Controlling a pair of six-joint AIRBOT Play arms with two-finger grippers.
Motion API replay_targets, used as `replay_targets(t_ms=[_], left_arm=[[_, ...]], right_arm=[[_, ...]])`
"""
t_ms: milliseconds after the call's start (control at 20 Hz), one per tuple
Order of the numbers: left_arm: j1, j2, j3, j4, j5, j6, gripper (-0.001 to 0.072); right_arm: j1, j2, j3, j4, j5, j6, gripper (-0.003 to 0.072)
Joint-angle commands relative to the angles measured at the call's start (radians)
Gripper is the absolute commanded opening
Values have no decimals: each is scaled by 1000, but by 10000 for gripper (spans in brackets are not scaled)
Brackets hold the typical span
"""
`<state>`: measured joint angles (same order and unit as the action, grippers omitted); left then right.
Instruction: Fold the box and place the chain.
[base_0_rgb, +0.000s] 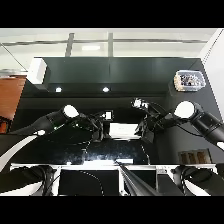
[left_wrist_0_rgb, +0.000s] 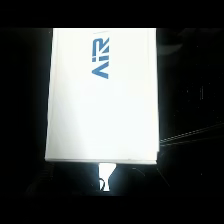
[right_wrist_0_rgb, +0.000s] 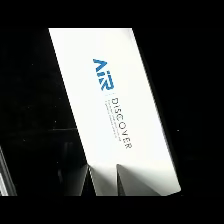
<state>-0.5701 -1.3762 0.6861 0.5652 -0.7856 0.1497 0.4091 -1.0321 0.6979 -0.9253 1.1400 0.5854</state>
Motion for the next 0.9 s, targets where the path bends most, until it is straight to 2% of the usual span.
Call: replay_targets(t_ms=[0,100,200,400,600,850], left_arm=[[0,0,0,0,0,0,352],[0,0,0,0,0,0,351],[0,0,0,1,0,0,351],[0,0,0,0,0,0,351],[0,0,0,0,0,0,351],[0,0,0,0,0,0,351]], right_arm=[[-4,5,32,46,22,122,190],[-34,18,49,53,22,221,188],[-86,18,48,112,35,304,31],[-140,16,18,191,49,578,30],[-128,6,-85,490,-15,578,33],[-73,-16,-106,501,-62,582,33]])
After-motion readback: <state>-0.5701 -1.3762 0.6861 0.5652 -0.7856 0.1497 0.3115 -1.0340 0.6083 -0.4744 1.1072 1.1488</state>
